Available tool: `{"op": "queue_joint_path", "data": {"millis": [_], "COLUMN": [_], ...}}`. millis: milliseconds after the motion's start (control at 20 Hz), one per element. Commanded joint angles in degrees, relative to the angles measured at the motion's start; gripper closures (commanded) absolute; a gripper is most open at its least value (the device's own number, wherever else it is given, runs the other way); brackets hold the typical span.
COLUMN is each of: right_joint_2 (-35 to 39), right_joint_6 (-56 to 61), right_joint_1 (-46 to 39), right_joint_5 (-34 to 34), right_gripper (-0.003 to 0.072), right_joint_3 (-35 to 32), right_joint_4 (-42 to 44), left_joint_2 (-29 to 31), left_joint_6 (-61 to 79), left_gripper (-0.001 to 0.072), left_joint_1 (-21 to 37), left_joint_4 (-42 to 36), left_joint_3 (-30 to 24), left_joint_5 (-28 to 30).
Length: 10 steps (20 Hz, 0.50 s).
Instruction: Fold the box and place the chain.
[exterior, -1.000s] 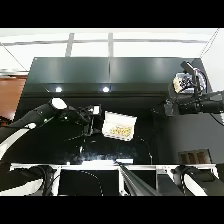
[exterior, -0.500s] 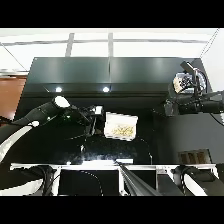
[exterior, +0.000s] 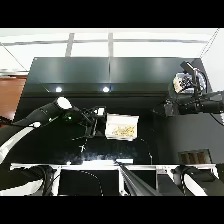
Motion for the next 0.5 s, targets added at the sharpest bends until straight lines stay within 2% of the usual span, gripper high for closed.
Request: {"op": "queue_joint_path", "data": {"millis": [0,450], "right_joint_2": [0.0,0.0], "right_joint_6": [0.0,0.0], "right_joint_1": [0.0,0.0], "right_joint_5": [0.1,-0.2], "right_gripper": [0.0348,0.0348], "right_joint_3": [0.0,0.0], "right_joint_4": [0.0,0.0], "left_joint_2": [0.2,-0.6], "left_joint_6": [-2.0,-2.0], "left_gripper": [0.0004,0.0004], "left_joint_1": [-0.1,-2.1], "left_joint_4": [1.3,-3.5], "left_joint_3": [0.1,-1.1], "left_joint_5": [-0.4,0.9]}}
